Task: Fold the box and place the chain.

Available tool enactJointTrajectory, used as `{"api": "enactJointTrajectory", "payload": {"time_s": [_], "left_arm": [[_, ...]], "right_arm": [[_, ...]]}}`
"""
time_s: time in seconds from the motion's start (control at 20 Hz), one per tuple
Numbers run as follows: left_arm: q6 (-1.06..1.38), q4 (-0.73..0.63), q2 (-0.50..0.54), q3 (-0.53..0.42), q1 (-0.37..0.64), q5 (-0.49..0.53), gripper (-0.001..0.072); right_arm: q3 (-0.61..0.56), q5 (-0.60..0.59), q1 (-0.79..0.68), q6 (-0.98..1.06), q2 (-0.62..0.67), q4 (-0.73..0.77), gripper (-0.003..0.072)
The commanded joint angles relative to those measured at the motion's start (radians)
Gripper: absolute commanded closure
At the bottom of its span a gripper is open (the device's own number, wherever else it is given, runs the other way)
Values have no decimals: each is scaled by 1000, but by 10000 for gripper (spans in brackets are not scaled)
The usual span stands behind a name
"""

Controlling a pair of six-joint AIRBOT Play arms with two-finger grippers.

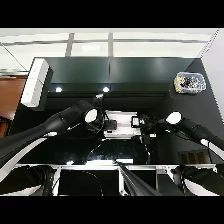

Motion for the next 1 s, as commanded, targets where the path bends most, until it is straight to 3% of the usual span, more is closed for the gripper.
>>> {"api": "enactJointTrajectory", "payload": {"time_s": [0.0, 0.15, 0.25, 0.7, 0.75, 0.8, 0.85, 0.95], "left_arm": [[-46, 75, -67, 65, -19, -89, 224], [-67, 89, -100, 106, -22, -135, 233], [-67, 98, -106, 111, -26, -128, 417], [-113, 132, -136, 111, -62, -105, 432], [-113, 131, -136, 111, -62, -104, 488], [-112, 130, -136, 111, -62, -101, 607], [-112, 123, -136, 111, -62, -97, 671], [-112, 121, -136, 112, -62, -95, 682]], "right_arm": [[1, 0, 1, 0, 0, 0, 484], [1, 0, 1, 0, 0, 0, 484], [1, 0, 1, 0, 0, 0, 484], [1, -23, 1, 16, 0, 10, 484], [1, -23, 1, 16, 0, 10, 484], [1, -22, 1, 16, 0, 10, 484], [1, -22, 1, 16, 0, 10, 484], [1, -22, 1, 16, 0, 10, 484]]}}
